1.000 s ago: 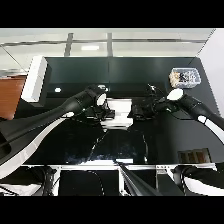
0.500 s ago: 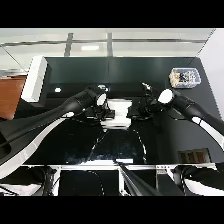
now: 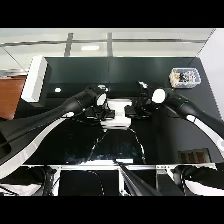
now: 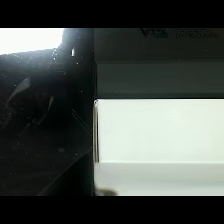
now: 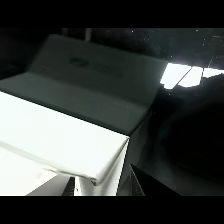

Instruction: Fold the box and place the chain.

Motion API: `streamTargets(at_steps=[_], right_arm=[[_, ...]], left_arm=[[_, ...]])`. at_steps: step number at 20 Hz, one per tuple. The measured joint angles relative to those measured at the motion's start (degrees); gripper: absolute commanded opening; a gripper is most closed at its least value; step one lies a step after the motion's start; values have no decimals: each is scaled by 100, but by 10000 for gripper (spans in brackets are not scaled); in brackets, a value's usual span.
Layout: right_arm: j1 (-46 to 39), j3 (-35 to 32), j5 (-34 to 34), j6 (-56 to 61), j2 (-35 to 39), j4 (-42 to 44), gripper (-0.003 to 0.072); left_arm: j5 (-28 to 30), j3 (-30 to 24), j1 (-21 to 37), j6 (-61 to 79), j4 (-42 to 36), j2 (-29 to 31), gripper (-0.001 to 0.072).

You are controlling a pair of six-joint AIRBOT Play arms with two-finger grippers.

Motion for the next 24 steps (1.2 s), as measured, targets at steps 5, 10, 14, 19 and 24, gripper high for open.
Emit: streamTargets(at_steps=[5, 10, 14, 19, 24], right_arm=[[573, 544, 407, 1268, -339, -1211, 363], [846, 828, 802, 2192, -608, -1893, 304], [929, 940, 1036, 2592, -691, -2127, 301], [1054, 1040, 1187, 2855, -723, -2315, 236], [1130, 1134, 1235, 2990, -745, -2411, 18]], left_arm=[[0, 0, 2, 0, 2, 0, 28], [2, 0, 0, 2, 4, 0, 28], [2, 0, 0, 0, 4, 0, 28], [2, 0, -2, 2, 2, 0, 28], [22, 0, -2, -15, -9, -2, 28]])
